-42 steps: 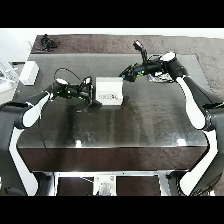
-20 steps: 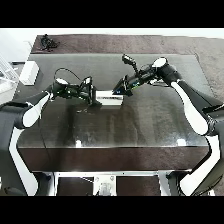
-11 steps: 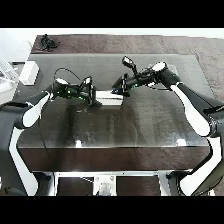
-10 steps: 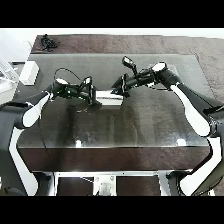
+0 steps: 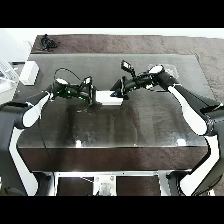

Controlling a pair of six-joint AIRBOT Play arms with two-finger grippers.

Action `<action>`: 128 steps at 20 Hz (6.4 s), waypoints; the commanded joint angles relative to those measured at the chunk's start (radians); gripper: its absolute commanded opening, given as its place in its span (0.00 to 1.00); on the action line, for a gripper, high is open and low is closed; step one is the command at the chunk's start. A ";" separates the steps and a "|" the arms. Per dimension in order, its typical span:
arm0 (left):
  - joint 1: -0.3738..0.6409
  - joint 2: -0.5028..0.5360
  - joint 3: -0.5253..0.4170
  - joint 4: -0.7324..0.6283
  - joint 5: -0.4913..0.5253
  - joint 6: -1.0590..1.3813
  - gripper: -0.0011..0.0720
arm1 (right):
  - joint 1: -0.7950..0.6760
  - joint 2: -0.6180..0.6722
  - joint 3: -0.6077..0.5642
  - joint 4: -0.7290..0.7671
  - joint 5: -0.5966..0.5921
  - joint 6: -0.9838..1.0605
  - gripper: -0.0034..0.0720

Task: Fold the box and place the chain.

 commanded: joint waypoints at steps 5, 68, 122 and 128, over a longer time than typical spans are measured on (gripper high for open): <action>0.000 0.000 0.000 0.000 0.000 0.000 0.44 | 0.001 0.012 0.002 0.064 0.068 -0.055 0.56; 0.000 0.000 0.000 0.000 0.000 0.001 0.44 | -0.063 0.014 -0.049 0.034 0.143 -0.166 0.41; 0.000 0.000 0.000 0.000 -0.001 0.001 0.44 | 0.107 0.116 0.029 -0.336 -0.071 0.048 0.39; 0.000 0.000 0.000 0.000 -0.001 0.000 0.44 | 0.082 0.166 -0.163 -0.123 -0.260 -0.096 0.63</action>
